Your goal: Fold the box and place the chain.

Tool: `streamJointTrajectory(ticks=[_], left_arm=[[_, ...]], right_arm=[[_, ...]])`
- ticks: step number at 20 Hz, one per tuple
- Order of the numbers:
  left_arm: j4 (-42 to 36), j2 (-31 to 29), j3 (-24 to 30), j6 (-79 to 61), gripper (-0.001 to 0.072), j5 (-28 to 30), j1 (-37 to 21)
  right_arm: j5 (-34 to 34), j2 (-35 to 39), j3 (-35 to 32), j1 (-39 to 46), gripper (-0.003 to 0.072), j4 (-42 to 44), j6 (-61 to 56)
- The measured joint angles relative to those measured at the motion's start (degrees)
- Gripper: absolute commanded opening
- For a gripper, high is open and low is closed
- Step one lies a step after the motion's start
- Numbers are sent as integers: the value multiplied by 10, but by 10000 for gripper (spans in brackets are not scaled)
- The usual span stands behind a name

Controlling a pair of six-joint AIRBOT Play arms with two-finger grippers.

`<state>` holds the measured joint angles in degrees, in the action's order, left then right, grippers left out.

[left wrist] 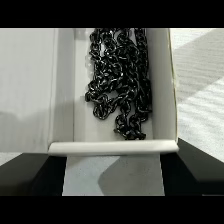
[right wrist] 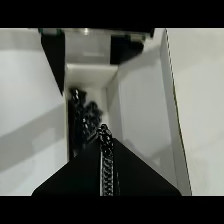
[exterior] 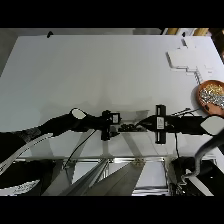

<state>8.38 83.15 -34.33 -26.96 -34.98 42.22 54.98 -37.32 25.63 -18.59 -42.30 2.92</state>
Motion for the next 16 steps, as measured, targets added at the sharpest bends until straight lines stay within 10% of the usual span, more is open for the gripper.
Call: streamJointTrajectory(ticks=[5, 16], left_arm=[[0, 0, 0, 0, 333, 0, 0], [0, 0, 0, 0, 333, 0, 0]], right_arm=[[-50, -48, 0, -68, 140, 14, 4], [-39, -25, 0, -15, 138, -113, -14]])
